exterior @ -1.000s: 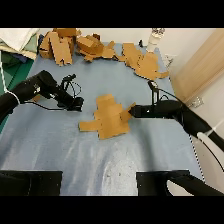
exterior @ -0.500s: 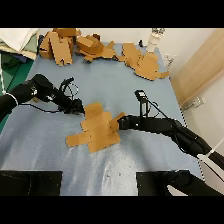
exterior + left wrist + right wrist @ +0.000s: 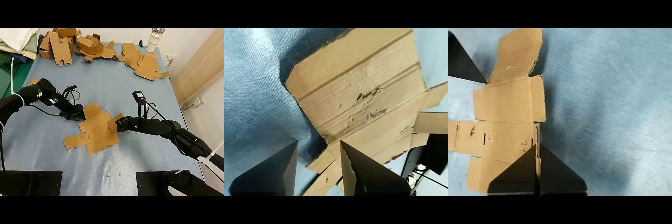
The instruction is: Fold the box.
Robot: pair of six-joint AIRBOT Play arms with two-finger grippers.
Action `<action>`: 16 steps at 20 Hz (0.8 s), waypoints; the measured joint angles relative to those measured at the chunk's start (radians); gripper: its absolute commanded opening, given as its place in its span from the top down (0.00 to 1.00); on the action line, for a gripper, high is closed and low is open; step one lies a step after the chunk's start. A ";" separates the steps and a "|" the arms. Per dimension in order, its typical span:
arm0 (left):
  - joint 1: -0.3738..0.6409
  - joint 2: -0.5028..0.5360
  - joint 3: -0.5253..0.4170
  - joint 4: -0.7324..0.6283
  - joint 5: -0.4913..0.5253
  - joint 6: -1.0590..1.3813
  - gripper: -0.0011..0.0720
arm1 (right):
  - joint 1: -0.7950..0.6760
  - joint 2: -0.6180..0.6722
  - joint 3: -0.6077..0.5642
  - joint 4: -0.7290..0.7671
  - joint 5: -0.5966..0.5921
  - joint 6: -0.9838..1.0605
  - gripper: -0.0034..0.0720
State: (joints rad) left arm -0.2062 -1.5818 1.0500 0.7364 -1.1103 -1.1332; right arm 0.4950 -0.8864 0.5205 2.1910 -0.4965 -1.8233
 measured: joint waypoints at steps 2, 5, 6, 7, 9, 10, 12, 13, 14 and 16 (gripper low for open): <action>0.002 -0.008 0.001 -0.010 -0.005 0.005 0.43 | 0.011 0.018 0.000 0.010 0.000 0.001 0.95; 0.001 -0.014 0.000 -0.035 -0.002 0.022 0.43 | 0.030 0.051 0.000 0.027 -0.002 0.021 0.95; 0.000 -0.016 0.000 -0.053 0.008 0.031 0.43 | 0.036 0.061 0.000 0.032 -0.007 0.029 0.95; 0.000 -0.017 0.000 -0.075 0.015 0.044 0.43 | 0.039 0.066 0.000 0.037 -0.013 0.037 0.95; 0.000 -0.018 0.000 -0.113 0.016 0.070 0.43 | 0.043 0.075 0.000 0.042 -0.027 0.047 0.95; 0.000 -0.018 0.000 -0.126 0.014 0.082 0.43 | 0.045 0.080 0.000 0.044 -0.035 0.054 0.95; 0.000 -0.018 0.000 -0.144 0.011 0.098 0.43 | 0.046 0.093 0.004 0.045 -0.041 0.070 0.95; 0.002 -0.018 0.000 -0.151 0.010 0.103 0.43 | 0.047 0.102 0.009 0.046 -0.046 0.075 0.95; 0.005 -0.018 0.000 -0.159 0.008 0.108 0.43 | 0.047 0.113 0.016 0.048 -0.048 0.086 0.95; 0.009 -0.018 0.000 -0.165 0.010 0.117 0.43 | 0.047 0.133 0.028 0.049 -0.055 0.106 0.95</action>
